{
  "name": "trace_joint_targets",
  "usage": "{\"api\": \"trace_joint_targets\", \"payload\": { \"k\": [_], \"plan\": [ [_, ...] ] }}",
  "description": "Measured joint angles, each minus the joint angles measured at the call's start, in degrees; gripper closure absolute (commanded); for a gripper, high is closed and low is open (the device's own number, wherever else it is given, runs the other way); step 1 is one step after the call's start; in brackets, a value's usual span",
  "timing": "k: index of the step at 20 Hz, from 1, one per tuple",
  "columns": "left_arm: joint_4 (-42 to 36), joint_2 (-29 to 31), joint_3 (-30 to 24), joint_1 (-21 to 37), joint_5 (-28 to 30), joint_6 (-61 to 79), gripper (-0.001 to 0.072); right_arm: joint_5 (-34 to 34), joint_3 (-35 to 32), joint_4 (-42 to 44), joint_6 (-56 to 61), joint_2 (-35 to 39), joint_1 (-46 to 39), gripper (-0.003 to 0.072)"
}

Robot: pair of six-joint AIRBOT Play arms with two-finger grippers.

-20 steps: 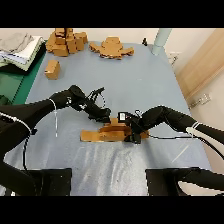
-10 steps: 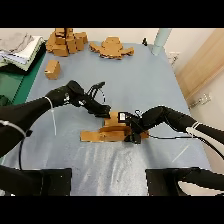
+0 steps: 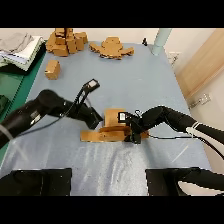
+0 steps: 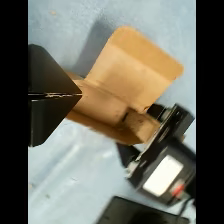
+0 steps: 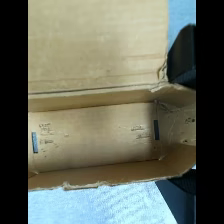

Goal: Fold the box.

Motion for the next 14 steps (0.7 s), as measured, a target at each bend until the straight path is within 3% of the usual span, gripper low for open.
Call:
{"api": "trace_joint_targets", "payload": {
  "k": [1,2,3,7,14],
  "plan": [
    [0.1,2.0,-2.0,-0.5,0.5,4.1,0.0628,0.0,0.0,0.0,0.0,0.0,0.0,0.0087],
    [0.1,3.6,-3.7,-0.9,0.7,7.9,0.0261,0.0,0.0,0.0,0.0,0.0,0.0,0.0087],
    [0.1,4.5,-5.0,-1.3,0.9,10.6,0.0009,0.0,0.0,0.0,0.0,0.0,0.0,0.0087],
    [0.2,4.7,-7.5,-1.7,1.3,19.2,0.0008,0.0,0.0,0.0,0.0,0.0,0.0,0.0087],
    [0.3,-2.1,-8.3,0.8,2.2,30.9,0.0008,0.0,0.0,0.0,0.0,0.0,0.0,0.0087]
  ]
}}
